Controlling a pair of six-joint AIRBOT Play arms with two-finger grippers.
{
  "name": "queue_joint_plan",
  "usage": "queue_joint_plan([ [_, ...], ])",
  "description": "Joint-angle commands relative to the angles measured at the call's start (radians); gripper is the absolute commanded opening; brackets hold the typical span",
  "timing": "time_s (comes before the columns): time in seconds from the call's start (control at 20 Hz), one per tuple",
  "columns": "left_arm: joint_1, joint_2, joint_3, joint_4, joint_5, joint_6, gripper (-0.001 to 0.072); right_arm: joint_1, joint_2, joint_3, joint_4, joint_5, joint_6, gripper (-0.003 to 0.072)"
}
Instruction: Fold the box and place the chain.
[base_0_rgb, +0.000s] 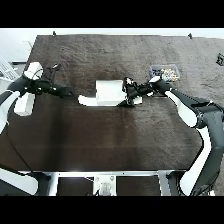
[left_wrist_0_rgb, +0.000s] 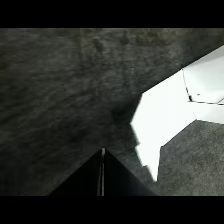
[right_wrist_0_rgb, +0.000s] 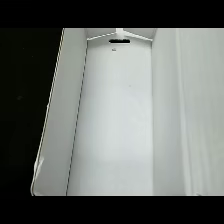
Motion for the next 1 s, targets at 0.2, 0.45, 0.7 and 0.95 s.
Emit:
queue_joint_plan([
  [0.2, -0.043, -0.002, 0.022, 0.036, -0.054, -0.001, 0.0021, -0.001, 0.0, 0.0, 0.0, -0.003, 0.001, 0.0639],
  [0.45, -0.069, -0.003, -0.013, 0.116, 0.02, -0.074, 0.002, -0.001, 0.0, 0.0, 0.0, -0.003, 0.001, 0.0639],
  [0.7, -0.069, -0.057, -0.013, 0.1, 0.007, -0.106, 0.0021, -0.001, 0.0, 0.0, 0.0, -0.003, 0.001, 0.0639],
  [0.95, -0.107, -0.125, -0.013, -0.078, 0.019, -0.066, 0.0021, -0.001, 0.0, 0.0, 0.0, -0.003, 0.001, 0.0639],
])
